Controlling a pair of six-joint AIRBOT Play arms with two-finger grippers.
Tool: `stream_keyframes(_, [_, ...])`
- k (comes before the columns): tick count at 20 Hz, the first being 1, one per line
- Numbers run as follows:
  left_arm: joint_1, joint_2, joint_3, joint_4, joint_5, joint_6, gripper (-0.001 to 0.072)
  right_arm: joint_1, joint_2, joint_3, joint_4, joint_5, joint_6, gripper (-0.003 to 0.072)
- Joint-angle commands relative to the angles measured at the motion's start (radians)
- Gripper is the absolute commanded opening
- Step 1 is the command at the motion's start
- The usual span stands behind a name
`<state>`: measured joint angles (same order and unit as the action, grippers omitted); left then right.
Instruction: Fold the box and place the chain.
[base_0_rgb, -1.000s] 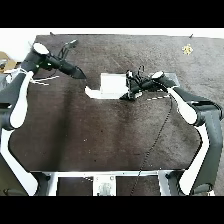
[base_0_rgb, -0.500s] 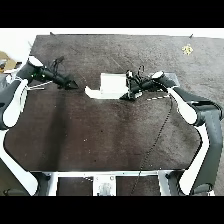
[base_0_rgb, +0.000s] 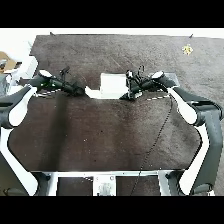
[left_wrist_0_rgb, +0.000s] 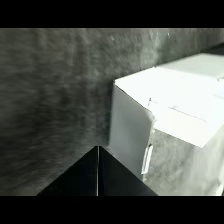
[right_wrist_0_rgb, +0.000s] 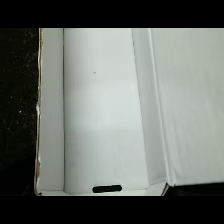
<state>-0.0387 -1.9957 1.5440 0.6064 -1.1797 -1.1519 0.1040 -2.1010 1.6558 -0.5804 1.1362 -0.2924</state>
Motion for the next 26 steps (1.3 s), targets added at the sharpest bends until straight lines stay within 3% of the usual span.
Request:
stream_keyframes(1, [-0.015, -0.022, -0.008, -0.034, 0.018, 0.02, 0.001, 0.001, 0.0, 0.0, 0.0, 0.001, 0.0, 0.0385])
stream_keyframes(6, [-0.016, -0.028, -0.008, -0.139, -0.048, 0.116, 0.0011, 0.001, 0.0, 0.0, 0.0, 0.001, 0.0, 0.0386])
stream_keyframes(11, [-0.037, -0.028, -0.007, -0.182, -0.04, 0.117, 0.0014, 0.001, 0.0, 0.0, 0.0, 0.001, 0.0, 0.0386])
stream_keyframes(12, [-0.041, -0.028, -0.004, -0.198, -0.045, 0.121, 0.0152, 0.001, 0.0, 0.0, 0.0, 0.0, 0.0, 0.0385])
stream_keyframes(13, [-0.043, -0.028, 0.004, -0.205, -0.056, 0.124, 0.0366, 0.001, 0.0, 0.0, 0.0, 0.001, 0.0, 0.0385])
stream_keyframes(20, [-0.044, -0.025, 0.068, -0.225, -0.098, 0.132, 0.0351, 0.001, 0.0, 0.0, 0.0, 0.001, 0.0, 0.0385])
stream_keyframes(26, [-0.091, -0.025, 0.077, -0.208, -0.061, 0.127, 0.0351, 0.001, 0.0, 0.0, 0.0, 0.0, 0.0, 0.0386])
